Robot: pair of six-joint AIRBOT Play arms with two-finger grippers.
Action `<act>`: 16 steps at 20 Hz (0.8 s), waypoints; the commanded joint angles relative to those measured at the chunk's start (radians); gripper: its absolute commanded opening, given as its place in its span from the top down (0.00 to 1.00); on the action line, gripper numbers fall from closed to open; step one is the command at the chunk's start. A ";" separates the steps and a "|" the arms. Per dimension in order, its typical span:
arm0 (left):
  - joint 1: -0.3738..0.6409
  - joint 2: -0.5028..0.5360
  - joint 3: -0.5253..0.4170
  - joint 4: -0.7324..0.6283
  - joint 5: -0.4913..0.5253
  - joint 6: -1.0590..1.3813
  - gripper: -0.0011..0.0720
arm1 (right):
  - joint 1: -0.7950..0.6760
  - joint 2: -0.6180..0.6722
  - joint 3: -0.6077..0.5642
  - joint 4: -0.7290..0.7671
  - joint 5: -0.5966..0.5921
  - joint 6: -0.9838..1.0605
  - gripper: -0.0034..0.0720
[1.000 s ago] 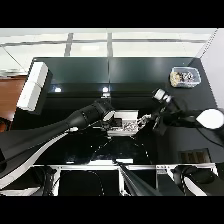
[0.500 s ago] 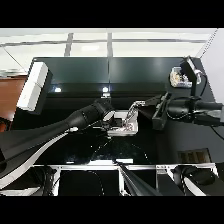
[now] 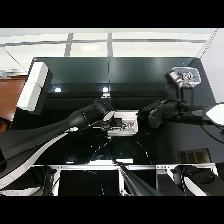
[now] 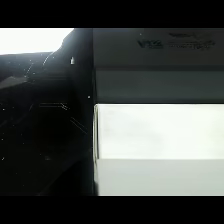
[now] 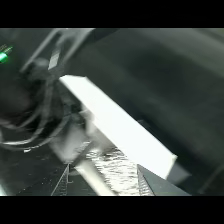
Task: Fold the box and place the chain.
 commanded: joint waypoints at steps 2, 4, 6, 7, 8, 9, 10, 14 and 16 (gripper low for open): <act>0.001 -0.002 0.000 0.000 0.013 0.000 0.95 | -0.139 0.020 0.026 -0.051 0.039 0.006 0.33; 0.001 -0.002 0.001 0.000 0.005 0.001 0.95 | -0.140 0.020 0.011 -0.047 0.043 0.007 0.33; 0.007 0.000 0.018 -0.024 -0.025 0.000 0.75 | -0.140 0.020 -0.001 -0.048 0.065 0.007 0.33; 0.007 0.005 0.040 -0.018 -0.060 0.002 0.32 | -0.140 0.020 -0.005 -0.049 0.077 0.007 0.33; 0.006 0.019 0.066 0.014 -0.101 0.006 0.00 | -0.140 0.020 -0.007 -0.052 0.083 0.006 0.33; 0.002 0.044 0.087 0.055 -0.133 0.035 0.02 | -0.140 0.020 -0.009 -0.052 0.082 0.006 0.33; -0.003 0.087 0.095 0.100 -0.157 0.075 0.02 | -0.140 0.020 -0.011 -0.055 0.079 0.006 0.33; -0.023 0.317 0.026 0.349 -0.287 0.162 0.02 | -0.140 0.020 -0.011 -0.059 0.065 0.006 0.33; 0.040 0.432 -0.107 0.446 -0.298 0.143 0.02 | -0.140 0.020 -0.011 -0.060 0.055 0.006 0.33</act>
